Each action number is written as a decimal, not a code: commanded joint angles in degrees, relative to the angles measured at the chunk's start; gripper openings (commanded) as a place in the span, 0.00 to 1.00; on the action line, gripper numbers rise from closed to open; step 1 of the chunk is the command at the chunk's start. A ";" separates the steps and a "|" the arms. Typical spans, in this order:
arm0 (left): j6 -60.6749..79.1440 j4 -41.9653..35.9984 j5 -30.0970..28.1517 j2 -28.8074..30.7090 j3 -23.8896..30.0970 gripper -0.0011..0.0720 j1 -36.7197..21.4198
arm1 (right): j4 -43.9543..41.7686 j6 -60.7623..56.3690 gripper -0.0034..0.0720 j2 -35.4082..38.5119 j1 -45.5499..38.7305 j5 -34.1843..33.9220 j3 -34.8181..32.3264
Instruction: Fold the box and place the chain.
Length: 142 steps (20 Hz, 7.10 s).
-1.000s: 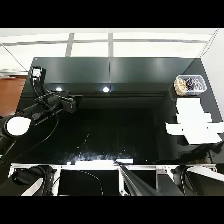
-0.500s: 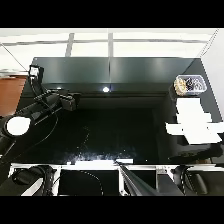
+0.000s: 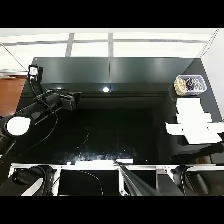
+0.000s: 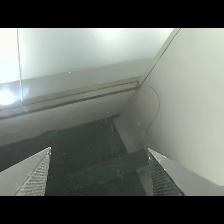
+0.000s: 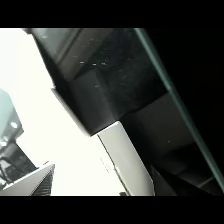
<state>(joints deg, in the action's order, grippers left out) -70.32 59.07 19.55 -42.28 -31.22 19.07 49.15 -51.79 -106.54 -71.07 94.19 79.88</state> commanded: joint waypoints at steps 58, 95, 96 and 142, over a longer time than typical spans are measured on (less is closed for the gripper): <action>40.41 -59.56 46.36 -44.96 0.02 0.97 -3.43 | -19.28 5.92 0.10 72.46 74.16 -43.82 -62.64; 53.94 -15.15 44.61 -20.11 -13.49 0.05 5.46 | 14.10 11.13 0.98 72.43 69.11 -32.76 -41.03; 54.03 -10.73 44.50 -18.51 -11.67 0.05 7.17 | 14.08 11.17 0.98 72.43 70.38 -31.85 -41.03; 62.60 -8.52 17.22 -28.09 -4.61 0.06 13.70 | -7.28 50.86 0.99 50.53 98.71 -49.68 -57.16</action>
<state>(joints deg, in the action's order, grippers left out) -7.77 50.72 36.58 -70.41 -35.79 32.80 43.31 -1.72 -54.57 27.57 45.54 22.74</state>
